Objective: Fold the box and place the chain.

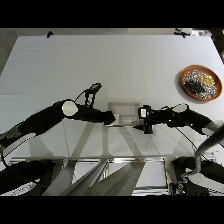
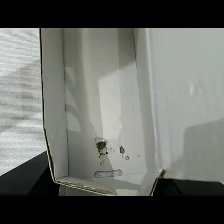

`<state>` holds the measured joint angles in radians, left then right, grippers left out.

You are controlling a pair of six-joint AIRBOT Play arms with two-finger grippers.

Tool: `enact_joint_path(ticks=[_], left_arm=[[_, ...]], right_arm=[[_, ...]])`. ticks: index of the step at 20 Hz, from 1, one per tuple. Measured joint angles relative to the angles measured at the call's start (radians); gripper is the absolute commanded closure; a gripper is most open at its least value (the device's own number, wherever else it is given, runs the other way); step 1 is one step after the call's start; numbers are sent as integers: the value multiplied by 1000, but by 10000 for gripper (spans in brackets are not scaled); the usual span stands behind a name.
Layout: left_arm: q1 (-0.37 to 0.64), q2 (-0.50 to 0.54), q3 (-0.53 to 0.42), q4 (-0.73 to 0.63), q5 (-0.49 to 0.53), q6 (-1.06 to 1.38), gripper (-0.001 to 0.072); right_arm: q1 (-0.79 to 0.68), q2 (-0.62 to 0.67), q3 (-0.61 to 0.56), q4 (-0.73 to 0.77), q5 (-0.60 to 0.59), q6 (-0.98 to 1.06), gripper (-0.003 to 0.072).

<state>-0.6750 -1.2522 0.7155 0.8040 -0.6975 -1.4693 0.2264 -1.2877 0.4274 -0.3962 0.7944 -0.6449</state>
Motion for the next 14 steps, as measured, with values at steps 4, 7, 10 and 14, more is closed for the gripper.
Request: enact_joint_path(ticks=[4, 7, 10, 14], left_arm=[[-32, -35, 66, 130, -58, -155, 200], [-63, -88, 139, 213, -114, -264, 200], [-90, -131, 202, 258, -159, -332, 200], [-116, -159, 247, 328, -188, -431, 201]], right_arm=[[0, 0, 0, 0, 0, 0, 223], [0, 0, 0, 0, 0, 0, 223], [0, 0, 0, 0, 0, 0, 223], [0, 0, 0, 0, 0, 0, 223]])
